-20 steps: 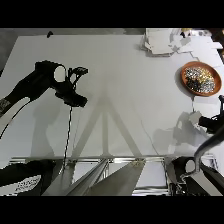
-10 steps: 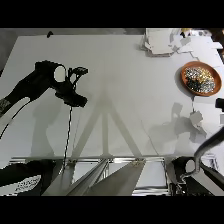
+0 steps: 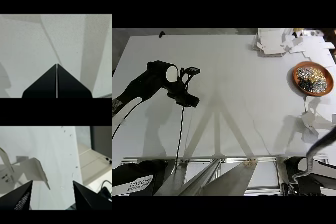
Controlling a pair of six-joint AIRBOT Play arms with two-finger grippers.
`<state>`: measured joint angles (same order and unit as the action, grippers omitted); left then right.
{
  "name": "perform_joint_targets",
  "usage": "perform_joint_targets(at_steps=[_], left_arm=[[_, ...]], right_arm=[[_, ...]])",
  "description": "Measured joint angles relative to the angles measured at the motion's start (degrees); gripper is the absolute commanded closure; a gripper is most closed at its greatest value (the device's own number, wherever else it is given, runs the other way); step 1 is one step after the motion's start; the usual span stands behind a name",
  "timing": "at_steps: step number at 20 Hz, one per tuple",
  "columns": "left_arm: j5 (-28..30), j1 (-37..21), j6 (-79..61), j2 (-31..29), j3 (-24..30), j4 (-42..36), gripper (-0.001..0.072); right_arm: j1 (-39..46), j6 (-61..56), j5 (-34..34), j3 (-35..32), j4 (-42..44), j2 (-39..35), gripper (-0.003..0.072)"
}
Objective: Fold the box and place the chain.
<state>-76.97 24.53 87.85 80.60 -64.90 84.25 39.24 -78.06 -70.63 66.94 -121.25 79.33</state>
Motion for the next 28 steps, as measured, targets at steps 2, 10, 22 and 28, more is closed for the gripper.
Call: perform_joint_targets(at_steps=[2,10,22,28], left_arm=[[0.0,0.0,0.0,0.0,0.0,0.0,0.0701],[0.0,0.0,0.0,0.0,0.0,0.0,0.0701],[0.0,0.0,0.0,0.0,0.0,0.0,0.0701],[0.0,0.0,0.0,0.0,0.0,0.0,0.0701]], right_arm=[[1.7,2.6,-0.2,0.3,0.0,1.8,0.0139],[3.3,7.1,-3.6,0.6,-0.3,10.6,0.0432],[-10.1,12.3,-6.3,0.4,11.0,5.6,0.0673],[-22.7,14.7,-3.8,-6.0,35.1,-10.1,0.0673]])
